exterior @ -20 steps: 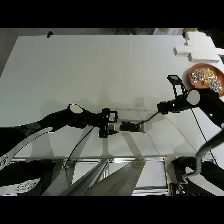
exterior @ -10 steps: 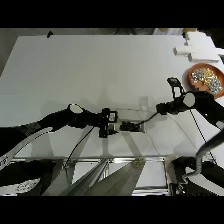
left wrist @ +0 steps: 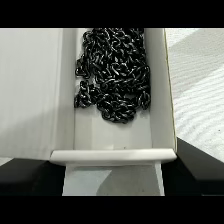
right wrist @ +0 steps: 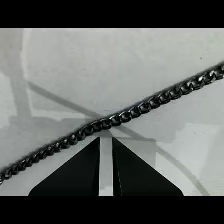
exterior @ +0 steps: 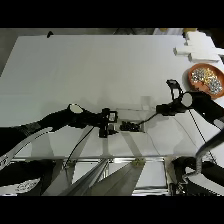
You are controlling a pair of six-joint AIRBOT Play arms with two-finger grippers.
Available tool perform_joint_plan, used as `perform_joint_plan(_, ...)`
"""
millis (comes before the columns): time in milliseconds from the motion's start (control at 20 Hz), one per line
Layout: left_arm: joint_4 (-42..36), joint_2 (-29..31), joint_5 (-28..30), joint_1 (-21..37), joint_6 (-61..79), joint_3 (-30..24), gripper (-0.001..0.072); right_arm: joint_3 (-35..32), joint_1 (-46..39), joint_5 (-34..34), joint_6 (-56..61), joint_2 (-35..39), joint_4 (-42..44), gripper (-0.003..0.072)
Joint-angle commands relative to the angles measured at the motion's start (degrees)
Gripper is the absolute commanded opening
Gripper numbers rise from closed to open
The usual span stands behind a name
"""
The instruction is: Fold the box and place the chain.
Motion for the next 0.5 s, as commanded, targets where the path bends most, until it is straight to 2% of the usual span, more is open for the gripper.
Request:
perform_joint_plan(0, 0.0, 0.0, 0.0, 0.0, 0.0, 0.0, 0.0134, 0.0, 0.0, 0.1, -0.1, -0.1, 0.1, 0.0074)
perform_joint_plan(100, 0.0, 0.0, 0.0, 0.0, 0.0, 0.0, 0.0134, 0.0, 0.0, 0.0, -1.2, -0.1, 0.2, 0.0015)
perform_joint_plan(250, 0.0, 0.0, 0.0, 0.0, 0.0, 0.0, 0.0134, 0.0, 0.0, 1.0, -3.1, 0.7, 0.5, 0.0017)
perform_joint_plan(300, 0.0, 0.0, 0.0, 0.0, 0.0, 0.0, 0.0134, 0.0, 0.0, 0.6, -3.1, 1.7, 0.6, 0.0044)
perform_joint_plan(350, 0.0, 0.0, 0.0, 0.0, 0.0, 0.0, 0.0134, 0.0, 0.0, 0.1, -3.1, 2.6, 1.5, 0.0114)
perform_joint_plan(450, 0.0, 0.0, 0.0, 0.0, 0.0, 0.0, 0.0134, 0.0, 0.0, -0.4, -3.1, 2.7, 3.2, 0.0324)
